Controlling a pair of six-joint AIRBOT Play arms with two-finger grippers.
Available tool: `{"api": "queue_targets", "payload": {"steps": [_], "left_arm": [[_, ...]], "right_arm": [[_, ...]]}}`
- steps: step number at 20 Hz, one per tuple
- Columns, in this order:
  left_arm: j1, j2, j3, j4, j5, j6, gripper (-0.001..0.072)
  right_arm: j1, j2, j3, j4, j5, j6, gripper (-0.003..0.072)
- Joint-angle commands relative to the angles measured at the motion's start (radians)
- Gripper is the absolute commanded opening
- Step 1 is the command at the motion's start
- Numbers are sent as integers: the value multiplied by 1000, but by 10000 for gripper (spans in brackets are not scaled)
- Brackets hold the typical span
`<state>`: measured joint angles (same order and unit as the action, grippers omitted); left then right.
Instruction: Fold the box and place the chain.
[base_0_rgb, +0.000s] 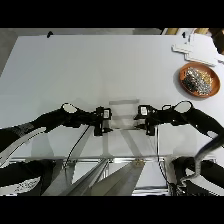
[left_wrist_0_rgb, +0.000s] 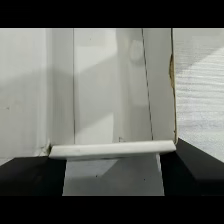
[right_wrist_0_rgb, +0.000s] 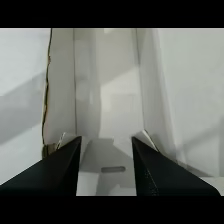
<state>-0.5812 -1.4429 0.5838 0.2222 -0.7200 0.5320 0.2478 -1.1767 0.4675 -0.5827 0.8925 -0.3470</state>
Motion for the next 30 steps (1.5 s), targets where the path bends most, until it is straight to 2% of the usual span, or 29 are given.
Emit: {"api": "queue_targets", "payload": {"steps": [1,5,9,13,14,16,17,21,24,26,30], "left_arm": [[0,0,0,-1,1,-1,14],[0,0,0,-1,1,0,14],[0,0,0,-1,1,0,14],[0,0,0,-1,1,0,14],[0,0,0,-1,1,0,14],[0,0,0,-1,1,-1,14],[0,0,0,-1,1,0,14],[0,0,0,-1,1,-1,14],[0,0,0,-1,1,0,14],[0,0,0,-1,1,0,14],[0,0,0,-1,1,0,14]], "right_arm": [[13,-21,-1,11,4,3,426],[3,18,-1,-43,6,91,446],[-67,156,-1,-146,30,341,443],[-107,291,-1,-151,103,529,425],[-114,325,-1,-151,115,564,322],[-132,382,-1,-152,114,664,19],[-151,397,-1,-151,106,726,16],[-308,380,-1,-162,-3,1097,15],[-400,319,-1,-267,-28,1304,15],[-397,249,-1,-338,-18,1382,15],[-354,103,-1,-337,58,1398,15]]}}
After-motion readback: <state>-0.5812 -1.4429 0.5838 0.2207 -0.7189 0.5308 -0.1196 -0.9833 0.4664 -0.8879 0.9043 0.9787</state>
